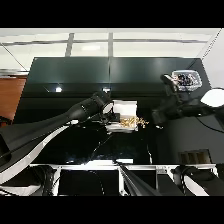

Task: Fold the box and place the chain.

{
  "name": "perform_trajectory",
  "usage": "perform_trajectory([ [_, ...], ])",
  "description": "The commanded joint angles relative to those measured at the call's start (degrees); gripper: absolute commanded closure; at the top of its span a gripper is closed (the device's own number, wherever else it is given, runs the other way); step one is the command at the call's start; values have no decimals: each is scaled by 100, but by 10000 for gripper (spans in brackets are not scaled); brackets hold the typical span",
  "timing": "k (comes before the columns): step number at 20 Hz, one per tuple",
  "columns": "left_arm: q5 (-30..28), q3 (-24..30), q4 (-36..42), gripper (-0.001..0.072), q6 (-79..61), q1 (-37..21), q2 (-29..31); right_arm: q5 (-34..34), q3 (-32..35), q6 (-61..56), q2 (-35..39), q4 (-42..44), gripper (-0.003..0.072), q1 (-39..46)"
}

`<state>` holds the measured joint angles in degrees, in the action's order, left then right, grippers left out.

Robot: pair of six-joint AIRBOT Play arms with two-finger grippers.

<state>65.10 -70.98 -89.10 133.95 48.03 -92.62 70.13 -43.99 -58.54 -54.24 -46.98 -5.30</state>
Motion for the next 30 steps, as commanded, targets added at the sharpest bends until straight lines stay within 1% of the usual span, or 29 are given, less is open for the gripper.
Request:
perform_trajectory([
  [1, -13, 2, 0, 677, -2, 2, 0, 28, 748, 715, 654, -291, 178, 990],
  [2, -9, 2, 0, 677, -2, 2, 0, -245, 1128, 824, 723, -229, 172, 1082],
  [3, -7, 2, 2, 677, -2, 2, 0, -426, 1462, 844, 710, -262, -19, 1036],
  [4, 2, 2, 2, 677, -2, 2, 0, -647, 1742, 1008, 710, -264, -34, 920],
  [5, -2, 2, 0, 677, -2, 2, 0, -890, 1982, 1298, 710, -258, -34, 750],
  [7, -9, 2, 0, 677, -2, 2, 0, -1425, 2218, 2221, 710, -262, -34, 315],
  [10, -7, 2, 0, 677, -2, 2, 0, -2251, 2258, 3882, 708, -413, -33, -175],
  [12, -2, 2, 2, 677, -2, 4, 0, -2780, 2256, 4321, 579, -291, -25, -275],
  [13, -4, 2, 2, 677, -2, 4, 0, -2859, 2256, 4365, 435, -136, -25, -271],
  [16, -4, 2, 2, 677, -2, 4, 0, -2833, 2256, 5160, 111, 133, -25, -304],
  [19, -9, 2, 0, 677, -2, 4, 0, -2929, 2256, 5923, -90, 575, -25, -304],
  [21, -9, 2, 0, 677, -2, 2, 0, -3235, 2238, 6006, -280, 800, -25, -302],
  [24, -7, 2, 2, 677, -2, 2, 0, -3351, 2065, 6013, -595, 800, -25, -304],
  [26, -9, 2, 2, 677, -2, 4, 0, -3574, 2006, 6008, -673, 800, -25, -304],
  [30, -11, 2, 2, 677, -2, 2, 0, -3587, 1982, 6072, -909, 800, -25, -310],
])
